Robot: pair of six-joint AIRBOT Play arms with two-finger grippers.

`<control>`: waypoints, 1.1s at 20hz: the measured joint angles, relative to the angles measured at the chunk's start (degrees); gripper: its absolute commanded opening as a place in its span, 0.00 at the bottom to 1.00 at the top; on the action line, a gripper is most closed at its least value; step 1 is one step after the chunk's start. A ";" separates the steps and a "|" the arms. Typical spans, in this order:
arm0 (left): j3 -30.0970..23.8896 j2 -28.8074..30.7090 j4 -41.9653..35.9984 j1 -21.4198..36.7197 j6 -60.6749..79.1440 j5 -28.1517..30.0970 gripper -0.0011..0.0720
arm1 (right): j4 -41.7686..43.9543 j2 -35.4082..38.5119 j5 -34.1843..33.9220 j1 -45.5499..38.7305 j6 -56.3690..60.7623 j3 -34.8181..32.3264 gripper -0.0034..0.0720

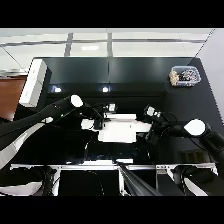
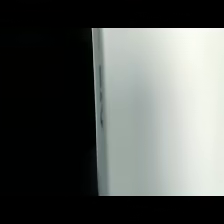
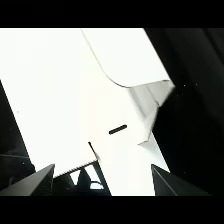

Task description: Fold the box and place the chain.

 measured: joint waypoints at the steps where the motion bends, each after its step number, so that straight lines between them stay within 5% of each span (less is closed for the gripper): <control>1: 0.00 0.00 -0.11 0.04 -0.48 -0.11 0.05 | -0.63 -0.07 -0.48 0.70 -0.83 -0.02 0.99; 22: -1.20 -0.02 -6.36 3.21 -2.56 -1.57 0.05 | -2.62 -7.08 -0.59 8.68 -16.48 -0.11 0.99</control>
